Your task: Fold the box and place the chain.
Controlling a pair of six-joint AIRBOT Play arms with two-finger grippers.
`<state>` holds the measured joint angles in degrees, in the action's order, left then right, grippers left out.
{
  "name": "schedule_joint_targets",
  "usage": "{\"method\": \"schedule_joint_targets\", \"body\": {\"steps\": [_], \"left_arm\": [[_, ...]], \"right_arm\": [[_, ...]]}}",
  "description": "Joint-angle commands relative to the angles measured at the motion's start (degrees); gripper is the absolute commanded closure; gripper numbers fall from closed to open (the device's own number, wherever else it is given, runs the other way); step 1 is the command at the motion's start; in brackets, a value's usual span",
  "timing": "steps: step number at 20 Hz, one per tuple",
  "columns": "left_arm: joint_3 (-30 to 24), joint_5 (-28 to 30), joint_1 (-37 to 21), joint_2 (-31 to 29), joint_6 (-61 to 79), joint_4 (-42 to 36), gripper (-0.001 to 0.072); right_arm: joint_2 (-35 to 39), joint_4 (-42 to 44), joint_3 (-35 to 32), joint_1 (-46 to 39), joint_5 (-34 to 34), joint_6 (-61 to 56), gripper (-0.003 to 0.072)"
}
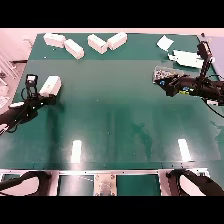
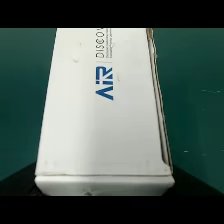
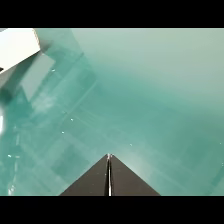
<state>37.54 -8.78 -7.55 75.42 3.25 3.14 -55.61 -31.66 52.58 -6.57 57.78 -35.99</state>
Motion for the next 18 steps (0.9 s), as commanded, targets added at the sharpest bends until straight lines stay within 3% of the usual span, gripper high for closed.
{"method": "schedule_joint_targets", "body": {"steps": [1,2,3,5,7,10,13,14,15,16,18], "left_arm": [[1.40,0.90,-0.04,1.03,2.47,-1.51,0.0495],[1.51,1.01,-0.04,1.16,2.38,-1.57,0.0120],[1.51,1.68,-0.04,1.64,2.34,-2.23,-0.0007],[1.46,2.21,-0.04,2.49,2.14,-2.16,-0.0011],[1.53,1.99,-0.04,2.51,2.16,-2.16,-0.0011],[1.44,-1.33,-0.07,-0.74,1.33,-2.08,-0.0011],[1.44,-6.40,-0.04,-10.21,-1.90,-1.05,-0.0011],[1.44,-7.65,-0.04,-13.77,-3.85,0.42,-0.0011],[1.44,-9.18,-0.07,-16.81,-6.86,2.95,-0.0011],[1.44,-11.52,-0.04,-19.65,-10.64,6.82,0.0154],[1.44,-20.39,-0.07,-25.62,-18.73,17.31,0.0643]], "right_arm": [[0.02,0.15,-0.02,0.04,-0.11,-0.02,0.0684],[0.02,0.17,-0.02,0.04,-0.15,-0.02,0.0684],[0.02,0.17,-0.02,0.04,-0.13,-0.04,0.0671],[0.02,0.20,-0.02,0.04,-0.13,-0.04,0.0549],[0.02,0.20,-0.02,0.04,-0.11,-0.04,0.0475],[0.44,0.20,0.04,0.04,-0.20,-0.04,0.0471],[3.85,0.17,0.04,0.04,-0.68,-0.04,0.0471],[5.09,0.17,0.04,0.04,-1.09,-0.04,0.0483],[6.27,0.17,0.04,0.04,-1.22,-0.04,0.0562],[7.23,0.15,0.04,0.04,-1.22,-0.07,0.0639],[9.11,0.13,0.00,0.04,-0.96,-1.81,0.0685]]}}
